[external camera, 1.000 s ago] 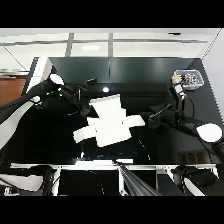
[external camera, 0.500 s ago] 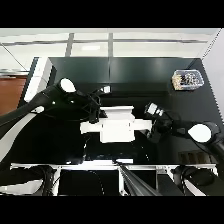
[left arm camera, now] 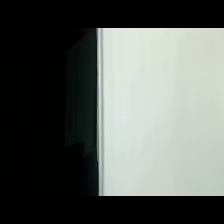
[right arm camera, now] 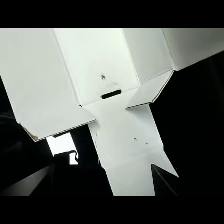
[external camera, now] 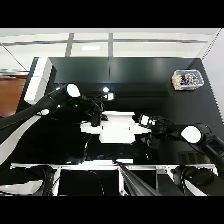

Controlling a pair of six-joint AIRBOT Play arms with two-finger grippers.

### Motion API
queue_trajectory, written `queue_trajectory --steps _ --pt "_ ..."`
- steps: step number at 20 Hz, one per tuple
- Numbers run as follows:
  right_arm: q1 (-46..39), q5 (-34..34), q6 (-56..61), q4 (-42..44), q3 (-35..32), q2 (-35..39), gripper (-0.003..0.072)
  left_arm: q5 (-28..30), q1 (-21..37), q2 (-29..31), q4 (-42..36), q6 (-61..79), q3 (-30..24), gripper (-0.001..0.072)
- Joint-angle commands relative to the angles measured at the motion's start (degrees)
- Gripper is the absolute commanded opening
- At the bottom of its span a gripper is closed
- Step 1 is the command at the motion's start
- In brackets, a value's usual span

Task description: Fold the box and place the chain.

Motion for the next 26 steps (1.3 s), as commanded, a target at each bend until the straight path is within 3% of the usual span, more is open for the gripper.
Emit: queue_trajectory --steps 1,7,15,18,22,26 --pt "0.09 -0.96 -3.37 0.83 -1.2 -0.39 0.0709 0.24 -0.07 -0.7 0.2 0.33 -0.07 0.0024" --pt "7.13 -5.44 -5.53 3.67 -4.17 -1.64 0.0709 0.17 -0.04 -0.42 0.2 0.33 0.15 0.0024" --pt "15.04 -22.71 -5.22 9.03 -3.82 -7.67 0.0709 -0.07 -0.04 -0.39 0.17 0.28 0.15 0.0024" --pt "14.27 -22.23 -5.22 5.38 -0.48 -7.69 0.0709 -0.07 -0.04 -0.42 0.17 0.28 0.15 0.0025" --pt "6.36 -12.33 -5.44 5.42 4.76 -7.76 0.0709 -0.02 -0.04 -0.42 0.15 0.28 0.15 0.0024" --pt "1.75 -10.58 -16.39 15.65 5.33 -7.93 0.0709 -0.02 -0.07 -0.42 -0.24 0.26 0.13 0.0024"
